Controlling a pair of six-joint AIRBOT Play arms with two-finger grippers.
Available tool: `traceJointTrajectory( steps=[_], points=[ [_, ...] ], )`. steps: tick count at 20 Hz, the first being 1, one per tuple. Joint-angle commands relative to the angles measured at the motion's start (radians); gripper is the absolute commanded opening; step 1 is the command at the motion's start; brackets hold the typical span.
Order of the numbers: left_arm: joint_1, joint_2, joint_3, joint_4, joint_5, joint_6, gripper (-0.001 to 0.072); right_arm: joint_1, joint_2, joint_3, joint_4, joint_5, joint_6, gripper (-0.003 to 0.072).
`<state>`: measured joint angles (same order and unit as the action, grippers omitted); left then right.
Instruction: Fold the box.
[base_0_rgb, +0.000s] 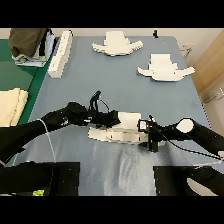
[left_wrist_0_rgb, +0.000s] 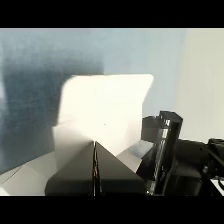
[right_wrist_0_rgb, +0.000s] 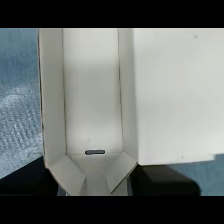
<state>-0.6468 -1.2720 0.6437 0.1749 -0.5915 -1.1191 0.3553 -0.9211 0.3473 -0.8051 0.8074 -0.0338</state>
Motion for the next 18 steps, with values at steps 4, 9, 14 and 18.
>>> traceJointTrajectory(
  steps=[4,9,14,18],
  points=[
    [-0.046,-0.080,0.001,0.008,-0.102,-0.018,0.0016,0.000,0.000,0.000,0.002,0.000,0.000,0.0546],
    [-0.041,-0.080,0.013,0.008,-0.055,0.014,0.0016,0.000,0.000,0.000,0.002,0.000,0.000,0.0546],
    [0.038,0.045,0.061,0.013,-0.083,0.180,0.0015,0.000,0.000,0.000,0.002,-0.001,0.000,0.0546],
    [0.184,0.302,0.061,0.177,-0.166,0.204,0.0015,0.000,0.000,0.000,0.002,-0.001,0.000,0.0546]
  ],
)
